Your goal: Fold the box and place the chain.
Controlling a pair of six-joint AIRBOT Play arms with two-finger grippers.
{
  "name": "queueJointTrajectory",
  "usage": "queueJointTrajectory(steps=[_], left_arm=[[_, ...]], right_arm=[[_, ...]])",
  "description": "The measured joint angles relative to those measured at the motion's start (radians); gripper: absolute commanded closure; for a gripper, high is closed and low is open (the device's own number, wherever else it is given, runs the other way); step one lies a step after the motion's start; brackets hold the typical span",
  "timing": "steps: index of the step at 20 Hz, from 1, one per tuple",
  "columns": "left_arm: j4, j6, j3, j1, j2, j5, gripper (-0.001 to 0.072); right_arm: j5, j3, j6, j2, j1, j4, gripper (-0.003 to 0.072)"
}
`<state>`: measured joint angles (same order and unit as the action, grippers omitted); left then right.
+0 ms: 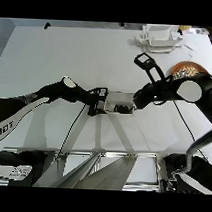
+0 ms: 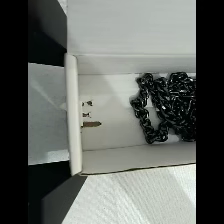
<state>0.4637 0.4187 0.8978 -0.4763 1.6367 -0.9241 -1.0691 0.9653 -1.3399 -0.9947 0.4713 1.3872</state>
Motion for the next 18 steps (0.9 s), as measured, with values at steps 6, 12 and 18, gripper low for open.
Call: queueJointTrajectory(steps=[6,12,18], left_arm=[[0.000,0.000,0.000,0.000,0.000,0.000,0.0459],[0.000,0.000,0.000,0.000,0.000,0.000,0.0459],[0.000,0.000,0.000,0.000,0.000,0.000,0.0459]], right_arm=[[0.015,0.004,-0.080,-0.037,-0.194,0.080,0.0439],[0.024,-0.031,-0.133,-0.195,-0.303,0.099,0.0339],[0.039,-0.052,-0.146,-0.356,-0.319,0.105,0.0341]])
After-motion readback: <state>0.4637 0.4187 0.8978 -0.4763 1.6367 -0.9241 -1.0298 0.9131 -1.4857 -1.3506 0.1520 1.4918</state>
